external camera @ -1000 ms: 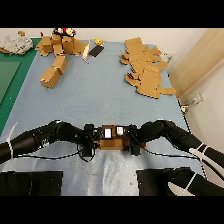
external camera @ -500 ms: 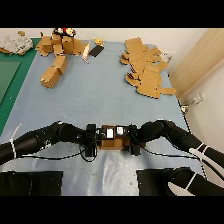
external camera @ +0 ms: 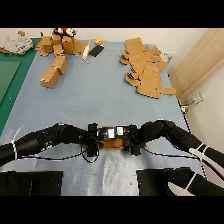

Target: Fold the box.

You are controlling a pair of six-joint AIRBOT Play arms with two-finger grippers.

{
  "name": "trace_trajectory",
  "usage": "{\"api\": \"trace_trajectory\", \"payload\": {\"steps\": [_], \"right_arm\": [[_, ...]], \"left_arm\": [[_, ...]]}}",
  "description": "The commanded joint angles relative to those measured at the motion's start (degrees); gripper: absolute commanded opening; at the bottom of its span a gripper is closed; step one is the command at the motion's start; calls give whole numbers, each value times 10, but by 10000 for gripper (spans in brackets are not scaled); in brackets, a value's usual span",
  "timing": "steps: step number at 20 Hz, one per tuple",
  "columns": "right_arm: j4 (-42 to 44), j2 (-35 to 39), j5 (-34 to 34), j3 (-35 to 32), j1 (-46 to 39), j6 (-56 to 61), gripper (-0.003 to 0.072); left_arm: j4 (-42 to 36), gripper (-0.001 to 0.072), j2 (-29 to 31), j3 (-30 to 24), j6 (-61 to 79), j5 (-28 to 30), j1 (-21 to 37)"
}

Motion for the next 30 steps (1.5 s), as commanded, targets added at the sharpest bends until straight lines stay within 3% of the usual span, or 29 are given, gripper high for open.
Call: {"api": "trace_trajectory", "payload": {"steps": [1,10,12,15,19,24,27,30], "right_arm": [[1,0,0,0,0,1,501],[1,0,0,0,0,1,501],[1,0,0,0,0,1,502],[1,0,0,0,0,1,502],[1,0,0,0,0,1,502],[1,0,0,0,0,1,502],[1,0,0,0,0,1,501],[1,0,0,0,0,1,502]], "left_arm": [[-16,478,0,0,-1,1,-1],[-15,458,0,0,-3,-17,-1],[5,11,5,0,-7,-43,7],[49,13,32,0,-99,-96,35],[148,12,111,-1,-231,-198,75],[227,12,228,-11,-582,-225,145],[216,12,273,-68,-765,-231,233],[80,13,275,-133,-726,-234,294]]}}
